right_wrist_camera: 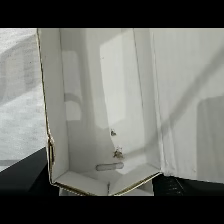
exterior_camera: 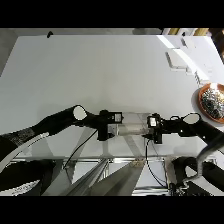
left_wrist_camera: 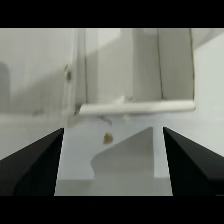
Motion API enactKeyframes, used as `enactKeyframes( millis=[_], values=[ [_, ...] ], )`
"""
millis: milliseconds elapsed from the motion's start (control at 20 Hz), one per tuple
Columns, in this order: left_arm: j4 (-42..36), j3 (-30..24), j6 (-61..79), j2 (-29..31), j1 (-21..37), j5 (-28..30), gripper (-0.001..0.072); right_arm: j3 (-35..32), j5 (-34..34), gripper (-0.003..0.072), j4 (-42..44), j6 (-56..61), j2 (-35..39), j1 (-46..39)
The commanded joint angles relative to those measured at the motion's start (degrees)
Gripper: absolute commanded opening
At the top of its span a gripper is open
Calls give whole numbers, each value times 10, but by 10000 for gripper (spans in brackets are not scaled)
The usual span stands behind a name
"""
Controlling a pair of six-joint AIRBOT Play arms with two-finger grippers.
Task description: Fold the box and place the chain.
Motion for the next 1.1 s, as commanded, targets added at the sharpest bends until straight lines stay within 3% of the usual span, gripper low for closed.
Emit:
enactKeyframes(
  millis=[0, 550, 1050],
  values=[
    [-56, -3, 70, -10, -20, 22, 696, 0, 0, 468, 0, 0, 0, 0],
    [-59, -13, 69, -10, -14, -8, 698, 0, 0, 468, 0, 0, 0, 0],
    [-143, -20, 120, -31, -16, 19, 695, 0, 0, 468, 0, 0, 0, 0]
  ],
)
